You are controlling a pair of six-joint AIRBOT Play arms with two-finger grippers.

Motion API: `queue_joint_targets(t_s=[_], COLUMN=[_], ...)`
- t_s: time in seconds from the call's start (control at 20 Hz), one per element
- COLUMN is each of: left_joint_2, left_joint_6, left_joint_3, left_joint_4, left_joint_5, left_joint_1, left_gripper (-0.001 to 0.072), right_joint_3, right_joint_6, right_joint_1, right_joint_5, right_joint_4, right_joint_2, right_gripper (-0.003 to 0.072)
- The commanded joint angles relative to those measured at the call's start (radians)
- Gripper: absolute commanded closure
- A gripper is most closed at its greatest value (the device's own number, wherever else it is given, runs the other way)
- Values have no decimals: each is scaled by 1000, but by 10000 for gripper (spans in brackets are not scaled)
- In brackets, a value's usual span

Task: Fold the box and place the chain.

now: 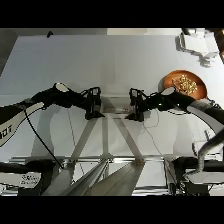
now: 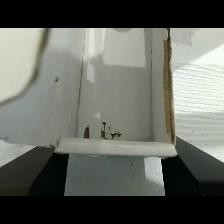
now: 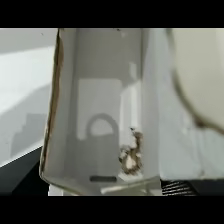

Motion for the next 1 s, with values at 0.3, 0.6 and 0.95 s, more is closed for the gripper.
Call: queue_joint_targets(t_s=[0.3,0.6,0.95], left_joint_2=[0,0,0], left_joint_6=[0,0,0], left_joint_3=[-1,-1,-1], left_joint_4=[1,1,0], left_joint_5=[-3,-3,-3], left_joint_1=[0,0,0], left_gripper=[316,316,316], right_joint_3=[1,1,1], right_joint_6=[401,531,529], right_joint_1=[0,0,44], right_joint_5=[-26,59,-122], right_joint_4=[-493,-535,-137], right_joint_2=[264,456,414], right_gripper=[2,676,681])
